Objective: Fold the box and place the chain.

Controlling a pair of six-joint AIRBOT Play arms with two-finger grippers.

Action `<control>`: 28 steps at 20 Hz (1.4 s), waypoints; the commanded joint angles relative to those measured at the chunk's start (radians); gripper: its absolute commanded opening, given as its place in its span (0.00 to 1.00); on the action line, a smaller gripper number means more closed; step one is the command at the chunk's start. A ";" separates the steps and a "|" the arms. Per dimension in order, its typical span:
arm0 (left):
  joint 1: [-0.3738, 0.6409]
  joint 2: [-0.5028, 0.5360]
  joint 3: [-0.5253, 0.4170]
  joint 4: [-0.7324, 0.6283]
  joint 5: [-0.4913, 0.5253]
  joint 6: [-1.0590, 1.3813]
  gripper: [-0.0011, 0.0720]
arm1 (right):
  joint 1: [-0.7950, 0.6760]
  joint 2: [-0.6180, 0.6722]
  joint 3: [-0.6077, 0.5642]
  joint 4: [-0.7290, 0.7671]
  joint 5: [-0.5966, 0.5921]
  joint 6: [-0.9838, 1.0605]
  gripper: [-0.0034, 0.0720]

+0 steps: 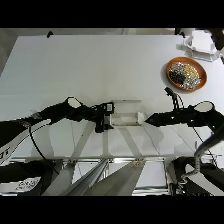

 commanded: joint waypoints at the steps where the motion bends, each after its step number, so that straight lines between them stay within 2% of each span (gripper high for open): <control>1: 0.000 -0.001 0.000 0.000 0.000 0.000 0.45 | 0.001 0.001 0.002 0.002 0.020 0.006 0.32; 3: 0.000 -0.001 0.000 0.000 0.000 0.000 0.45 | 0.001 0.001 0.002 0.002 0.029 0.007 0.33; 7: 0.000 -0.001 0.000 0.000 0.000 0.000 0.45 | 0.001 0.001 0.002 0.012 0.044 0.007 0.48; 8: 0.000 -0.001 0.000 0.000 0.000 0.000 0.45 | 0.001 0.001 0.002 0.018 0.042 0.006 0.48; 10: 0.000 -0.001 0.000 0.000 0.000 0.000 0.45 | 0.001 0.001 0.002 0.051 0.040 0.005 0.60; 14: 0.000 -0.001 0.000 0.000 0.000 0.000 0.45 | 0.024 0.001 0.002 0.061 0.024 -0.013 0.60; 20: 0.000 -0.001 0.000 0.000 0.000 0.000 0.45 | 0.156 0.001 0.025 0.045 -0.100 0.060 0.60; 25: 0.000 -0.001 0.000 0.000 0.000 0.000 0.45 | 0.266 0.001 0.102 -0.182 -0.165 0.297 0.60; 28: 0.000 -0.001 0.000 0.000 0.000 0.000 0.45 | 0.344 0.001 0.124 -0.267 -0.212 0.430 0.60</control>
